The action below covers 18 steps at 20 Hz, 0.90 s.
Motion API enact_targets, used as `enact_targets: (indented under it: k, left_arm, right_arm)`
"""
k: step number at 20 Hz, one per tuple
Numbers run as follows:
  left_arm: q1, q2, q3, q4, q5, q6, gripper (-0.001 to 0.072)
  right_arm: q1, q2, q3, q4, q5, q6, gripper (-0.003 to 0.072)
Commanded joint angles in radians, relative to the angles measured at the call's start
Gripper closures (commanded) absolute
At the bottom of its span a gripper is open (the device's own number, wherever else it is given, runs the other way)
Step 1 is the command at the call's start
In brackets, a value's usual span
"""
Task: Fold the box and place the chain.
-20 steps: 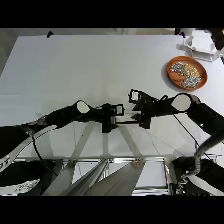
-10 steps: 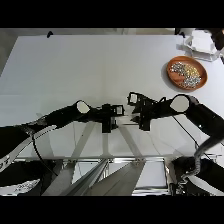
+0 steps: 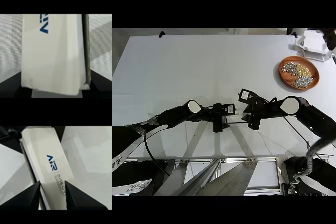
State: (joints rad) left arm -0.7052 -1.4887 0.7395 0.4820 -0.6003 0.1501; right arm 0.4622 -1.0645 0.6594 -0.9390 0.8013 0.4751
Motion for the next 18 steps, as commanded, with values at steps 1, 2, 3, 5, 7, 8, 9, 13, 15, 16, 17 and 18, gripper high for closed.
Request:
enact_targets:
  k: [1, 2, 3, 5, 7, 8, 9, 13, 15, 16, 17, 18]
  left_arm:
    - [-0.001, 0.000, 0.000, 0.002, -0.003, 0.002, 0.0505]
    - [-0.001, 0.000, 0.000, 0.002, -0.003, 0.002, 0.0505]
    - [-0.001, 0.000, 0.000, 0.002, -0.003, 0.002, 0.0505]
    - [-0.001, 0.000, 0.000, 0.002, -0.003, 0.002, 0.0505]
    - [-0.001, 0.000, 0.000, 0.002, -0.003, 0.002, 0.0505]
    - [-0.001, 0.000, 0.000, 0.002, -0.003, 0.002, 0.0505]
    - [-0.001, 0.000, 0.000, 0.002, -0.003, 0.002, 0.0505]
    - [-0.001, 0.000, 0.000, 0.002, -0.003, 0.002, 0.0505]
    - [-0.001, 0.000, 0.000, 0.002, -0.003, 0.002, 0.0505]
    - [-0.001, 0.000, 0.000, 0.002, -0.003, 0.002, 0.0505]
    - [-0.001, 0.000, 0.000, 0.002, -0.003, 0.002, 0.0505]
    - [-0.001, 0.000, 0.000, 0.002, -0.003, 0.002, 0.0505]
  right_arm:
    - [0.001, 0.000, 0.000, 0.001, -0.001, 0.026, 0.0387]
    - [0.001, 0.000, -0.001, 0.001, 0.004, 0.026, 0.0387]
    - [0.001, 0.000, -0.005, 0.001, 0.007, 0.026, 0.0387]
    - [0.001, 0.000, -0.015, 0.002, 0.006, 0.027, 0.0387]
    - [0.001, 0.000, -0.016, 0.002, 0.001, 0.053, 0.0387]
    - [0.001, 0.000, -0.016, 0.005, -0.002, 0.054, 0.0387]
    - [0.002, 0.000, -0.016, 0.005, -0.001, 0.055, 0.0387]
    - [0.011, 0.000, -0.028, 0.003, -0.033, 0.107, 0.0387]
    - [0.031, 0.000, -0.039, 0.003, -0.047, 0.109, 0.0387]
    - [0.039, 0.000, -0.042, 0.003, -0.047, 0.108, 0.0386]
    - [0.045, 0.000, -0.043, 0.003, -0.046, 0.108, 0.0385]
    - [0.048, 0.000, -0.044, 0.000, -0.045, 0.108, 0.0384]
